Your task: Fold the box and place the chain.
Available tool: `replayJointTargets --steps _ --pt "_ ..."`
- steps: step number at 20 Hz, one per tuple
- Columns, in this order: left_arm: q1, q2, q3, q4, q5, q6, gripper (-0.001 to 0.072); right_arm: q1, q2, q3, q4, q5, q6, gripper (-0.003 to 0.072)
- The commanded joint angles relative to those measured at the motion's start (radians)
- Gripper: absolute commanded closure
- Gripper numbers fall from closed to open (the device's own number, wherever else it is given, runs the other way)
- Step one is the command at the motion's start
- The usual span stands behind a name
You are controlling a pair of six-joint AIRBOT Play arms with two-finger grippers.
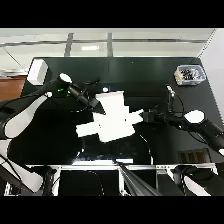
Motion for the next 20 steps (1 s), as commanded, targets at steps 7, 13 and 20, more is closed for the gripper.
replayJointTargets --steps 7,13,20 --pt "-0.019 0.093 0.041 0.048 -0.041 0.063 0.0689 -0.242 0.006 0.282 -0.295 0.394 -0.069 0.0011" --pt "-0.15 0.454 -0.355 -0.014 0.512 0.492 0.0683 -0.31 0.005 0.404 -0.389 0.386 -0.075 0.0012" --pt "-0.194 0.395 -0.395 0.108 0.615 0.8 0.0683 -0.143 -0.005 0.268 -0.367 0.322 -0.363 0.0013"
